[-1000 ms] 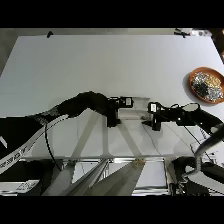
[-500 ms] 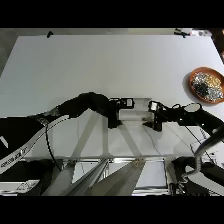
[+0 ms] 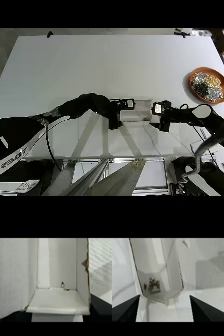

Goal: Fold the box and place the chain.

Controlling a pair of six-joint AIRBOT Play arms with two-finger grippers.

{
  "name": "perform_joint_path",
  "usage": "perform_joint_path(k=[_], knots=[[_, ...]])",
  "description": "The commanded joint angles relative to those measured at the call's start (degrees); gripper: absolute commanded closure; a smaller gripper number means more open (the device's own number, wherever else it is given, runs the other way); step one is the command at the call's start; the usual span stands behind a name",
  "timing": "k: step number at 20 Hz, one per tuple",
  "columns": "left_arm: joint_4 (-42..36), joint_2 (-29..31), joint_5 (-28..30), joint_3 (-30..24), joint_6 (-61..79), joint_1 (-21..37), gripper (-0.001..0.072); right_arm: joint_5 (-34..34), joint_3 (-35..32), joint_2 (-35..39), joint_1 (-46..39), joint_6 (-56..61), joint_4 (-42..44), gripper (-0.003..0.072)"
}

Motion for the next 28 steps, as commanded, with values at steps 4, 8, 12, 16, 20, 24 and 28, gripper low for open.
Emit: perform_joint_path(k=[4, 8, 12, 16, 20, 24, 28], knots=[[5.18, 0.09, -4.13, 0.04, -5.75, 0.07, 0.0434, 0.7, 0.02, 9.22, 0.0, 10.12, -10.88, -0.0016], [5.27, 0.09, -4.09, 0.04, -5.73, 0.07, 0.0434, 0.79, 0.02, 13.22, 0.0, 10.12, -7.96, -0.0004], [6.88, 0.09, -3.98, 0.04, -5.7, 0.07, 0.0434, 0.7, 0.02, 13.42, 0.0, 9.68, 2.34, 0.0034], [9.97, 0.09, -4.22, 0.04, -5.7, 0.07, 0.0435, 0.85, 0.02, 13.42, 0.0, 9.44, 6.03, 0.0036], [9.94, 0.09, -4.17, 0.04, -5.68, 0.07, 0.0434, 2.45, 0.02, 13.42, 0.0, 9.42, 9.05, 0.0047], [9.77, 0.09, -3.98, 0.04, -5.7, 0.07, 0.0434, 3.61, 0.02, 13.38, 0.0, 9.46, 13.6, 0.0405], [9.77, 0.09, -4.0, 0.04, -5.7, 0.07, 0.0434, 6.21, 0.02, 13.33, 0.0, 9.44, 16.68, 0.067]])
